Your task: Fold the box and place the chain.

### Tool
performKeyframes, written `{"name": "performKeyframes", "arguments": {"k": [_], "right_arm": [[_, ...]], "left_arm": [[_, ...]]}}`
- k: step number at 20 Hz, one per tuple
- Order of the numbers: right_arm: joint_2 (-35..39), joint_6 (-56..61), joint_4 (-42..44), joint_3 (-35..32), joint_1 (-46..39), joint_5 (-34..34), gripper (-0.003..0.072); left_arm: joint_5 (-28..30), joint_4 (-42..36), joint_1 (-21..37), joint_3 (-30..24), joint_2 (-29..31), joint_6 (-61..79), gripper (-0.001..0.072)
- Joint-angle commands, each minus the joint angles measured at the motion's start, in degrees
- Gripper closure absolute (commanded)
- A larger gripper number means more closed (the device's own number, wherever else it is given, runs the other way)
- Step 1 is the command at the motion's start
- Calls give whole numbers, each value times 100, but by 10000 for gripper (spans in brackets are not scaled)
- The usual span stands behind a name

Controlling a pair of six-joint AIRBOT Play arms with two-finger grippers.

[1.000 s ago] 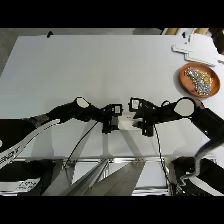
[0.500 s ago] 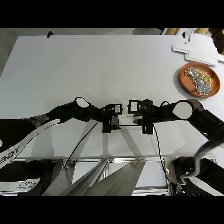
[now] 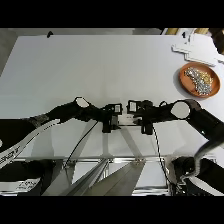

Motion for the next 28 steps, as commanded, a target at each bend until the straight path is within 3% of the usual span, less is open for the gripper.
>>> {"name": "performKeyframes", "arguments": {"k": [1,3,5,9,12,13,14,15,17,19,23,28], "right_arm": [[-26,-7,20,0,4,251,336],[-26,-7,35,0,4,393,321],[-17,-2,111,0,4,466,239],[240,-4,496,2,2,363,243],[367,0,531,2,-162,269,293],[367,22,579,0,-278,286,338],[367,42,673,2,-385,317,455],[367,39,813,0,-448,389,521],[365,-7,964,0,-466,575,542],[295,-11,907,0,-466,688,671],[-68,-9,883,-7,-463,922,670],[-103,-153,885,-446,-367,680,670]], "left_arm": [[-13,2,-4,2,2,-2,399],[-13,2,-4,2,2,-2,399],[-13,2,-4,2,2,-2,399],[-13,4,-4,2,2,-2,399],[-11,2,-4,2,2,-2,399],[-11,2,-4,2,2,-2,399],[-11,2,-4,2,2,-2,399],[-11,2,-4,2,2,-2,399],[-13,2,-4,2,2,-2,399],[-13,2,-4,2,2,-2,399],[-11,2,-4,2,2,-2,399],[-11,2,-4,2,2,-2,399]]}}
